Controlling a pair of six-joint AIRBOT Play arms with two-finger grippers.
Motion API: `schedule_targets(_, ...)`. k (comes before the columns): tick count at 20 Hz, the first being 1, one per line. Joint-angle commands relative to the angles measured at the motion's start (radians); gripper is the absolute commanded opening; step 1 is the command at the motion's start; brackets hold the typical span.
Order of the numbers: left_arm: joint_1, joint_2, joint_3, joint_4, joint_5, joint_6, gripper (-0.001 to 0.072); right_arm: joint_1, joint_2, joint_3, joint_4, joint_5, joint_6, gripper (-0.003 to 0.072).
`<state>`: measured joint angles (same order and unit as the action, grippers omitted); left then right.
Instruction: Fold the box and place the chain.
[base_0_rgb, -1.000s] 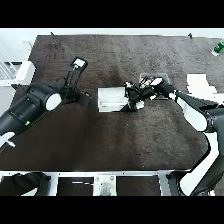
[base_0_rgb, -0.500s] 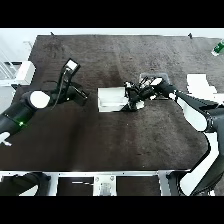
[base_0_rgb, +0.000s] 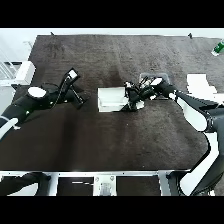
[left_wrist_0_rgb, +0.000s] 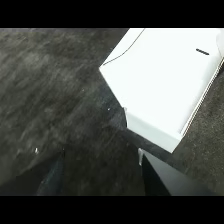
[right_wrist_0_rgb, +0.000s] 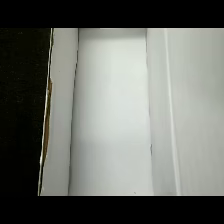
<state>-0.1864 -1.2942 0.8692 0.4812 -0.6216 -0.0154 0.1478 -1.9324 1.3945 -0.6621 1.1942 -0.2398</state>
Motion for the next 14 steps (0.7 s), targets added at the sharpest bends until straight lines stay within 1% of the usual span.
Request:
schedule_targets(1, 0.027, -0.110, 0.074, -0.060, -0.060, 0.101, 0.0547, 0.000, -0.001, 0.001, 0.000, 0.000, 0.000, 0.0539)
schedule_targets(2, 0.048, -0.162, 0.120, -0.069, -0.101, 0.095, 0.0547, 0.000, -0.001, 0.001, 0.000, 0.000, 0.000, 0.0539)
schedule_targets(5, 0.086, -0.278, 0.242, -0.072, -0.181, 0.105, 0.0547, 0.000, -0.001, 0.001, 0.000, 0.000, 0.000, 0.0539)
schedule_targets(9, 0.090, -0.416, 0.397, 0.002, -0.283, 0.114, 0.0547, 0.000, -0.001, 0.001, 0.000, 0.000, 0.000, 0.0539)
schedule_targets(12, 0.090, -0.482, 0.454, 0.021, -0.322, 0.180, 0.0547, 0.000, -0.001, 0.001, 0.000, 0.000, 0.000, 0.0539)
schedule_targets(14, 0.089, -0.498, 0.455, 0.037, -0.326, 0.216, 0.0547, 0.000, -0.001, 0.001, 0.000, 0.000, 0.000, 0.0539)
